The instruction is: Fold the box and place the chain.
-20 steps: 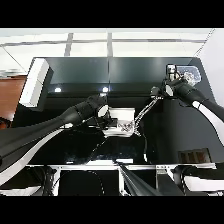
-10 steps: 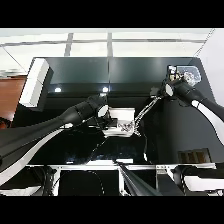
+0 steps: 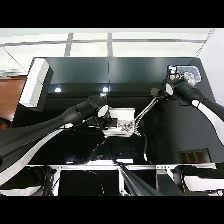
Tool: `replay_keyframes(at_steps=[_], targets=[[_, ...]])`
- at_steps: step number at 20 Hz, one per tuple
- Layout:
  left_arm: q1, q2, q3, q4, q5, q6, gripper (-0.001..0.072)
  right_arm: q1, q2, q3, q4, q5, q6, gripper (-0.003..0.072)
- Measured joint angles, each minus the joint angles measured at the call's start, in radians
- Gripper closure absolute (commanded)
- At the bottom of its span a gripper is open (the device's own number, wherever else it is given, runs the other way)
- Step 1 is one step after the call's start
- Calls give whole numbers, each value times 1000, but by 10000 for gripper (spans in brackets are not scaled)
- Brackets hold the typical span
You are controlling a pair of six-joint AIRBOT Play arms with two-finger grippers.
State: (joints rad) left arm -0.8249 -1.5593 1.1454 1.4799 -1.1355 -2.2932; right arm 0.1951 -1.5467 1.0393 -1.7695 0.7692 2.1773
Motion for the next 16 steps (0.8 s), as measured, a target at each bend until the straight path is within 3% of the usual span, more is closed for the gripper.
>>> replay_keyframes(at_steps=[3, 7, 16], targets=[[0, 0, 0, 0, 0, 0, 678, 0, 5, 5, 12, 67, -20, 676], [0, 0, 0, 0, 0, 0, 678, -1, 64, 13, 84, 182, -199, 676], [0, 0, 0, 0, 0, 0, 678, 4, 454, 19, 441, 360, -610, 675]])
